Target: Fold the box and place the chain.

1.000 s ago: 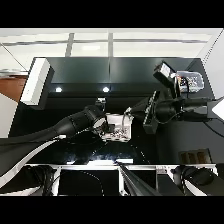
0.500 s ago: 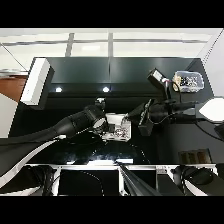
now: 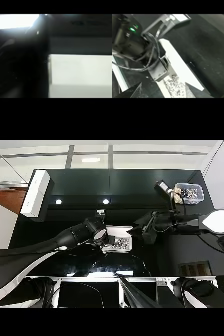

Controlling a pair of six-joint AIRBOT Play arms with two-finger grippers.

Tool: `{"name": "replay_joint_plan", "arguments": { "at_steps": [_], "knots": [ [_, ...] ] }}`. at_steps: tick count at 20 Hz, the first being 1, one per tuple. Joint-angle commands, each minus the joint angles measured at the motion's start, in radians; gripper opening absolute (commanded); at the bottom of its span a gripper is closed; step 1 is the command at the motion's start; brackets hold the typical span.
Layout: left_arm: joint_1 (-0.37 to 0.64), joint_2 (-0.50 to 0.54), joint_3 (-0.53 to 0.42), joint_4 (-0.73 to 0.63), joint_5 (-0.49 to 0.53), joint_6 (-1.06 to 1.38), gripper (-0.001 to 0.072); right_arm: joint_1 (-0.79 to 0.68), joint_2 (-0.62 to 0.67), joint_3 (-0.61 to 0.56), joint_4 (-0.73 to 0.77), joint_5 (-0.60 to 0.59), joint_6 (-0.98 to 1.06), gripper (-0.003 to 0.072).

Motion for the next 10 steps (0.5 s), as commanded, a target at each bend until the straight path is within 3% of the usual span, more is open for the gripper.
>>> {"name": "replay_joint_plan", "arguments": {
  "at_steps": [1,5,10],
  "knots": [
    [0.001,0.001,0.038,0.001,-0.032,0.002,0.0699,-0.056,0.003,0.004,0.000,0.055,0.019,0.0622],
    [0.001,0.041,0.116,0.021,-0.159,0.240,0.0698,-0.098,0.003,0.005,0.000,0.114,0.023,0.0622],
    [0.064,0.214,0.114,0.068,-0.486,0.671,0.0696,-0.185,0.003,0.006,-0.011,0.143,0.027,0.0622]
  ]
}}
